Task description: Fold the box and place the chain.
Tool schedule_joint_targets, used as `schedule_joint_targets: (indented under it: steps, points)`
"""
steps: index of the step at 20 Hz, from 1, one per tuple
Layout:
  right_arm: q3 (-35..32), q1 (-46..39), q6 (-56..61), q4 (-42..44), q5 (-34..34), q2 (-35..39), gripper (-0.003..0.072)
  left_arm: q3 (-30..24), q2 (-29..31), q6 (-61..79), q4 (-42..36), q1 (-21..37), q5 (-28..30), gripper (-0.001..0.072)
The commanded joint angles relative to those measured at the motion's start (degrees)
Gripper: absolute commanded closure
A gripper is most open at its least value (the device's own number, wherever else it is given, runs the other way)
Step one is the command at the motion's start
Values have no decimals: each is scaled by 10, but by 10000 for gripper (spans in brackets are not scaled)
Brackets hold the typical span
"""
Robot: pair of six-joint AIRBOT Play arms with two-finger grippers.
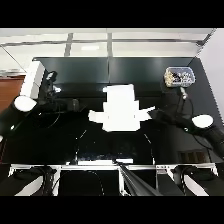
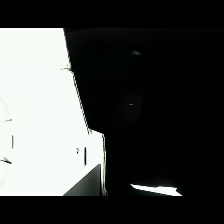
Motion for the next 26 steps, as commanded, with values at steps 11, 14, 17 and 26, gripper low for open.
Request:
schedule_joint_targets:
  steps: [11, 14, 17, 26]
  points:
    - [-32, 147, 13, 41, -102, 10, 672, 264, -386, 158, -187, -12, -276, 6]
    - [-32, 147, 13, 41, -101, 10, 672, 294, -412, 195, -188, -14, -321, 7]
    - [-32, 147, 13, 41, -101, 10, 672, 315, -429, 241, -185, -20, -377, 43]
    - [-32, 147, 13, 41, -98, 10, 672, 369, -460, 260, -64, -42, -446, 335]
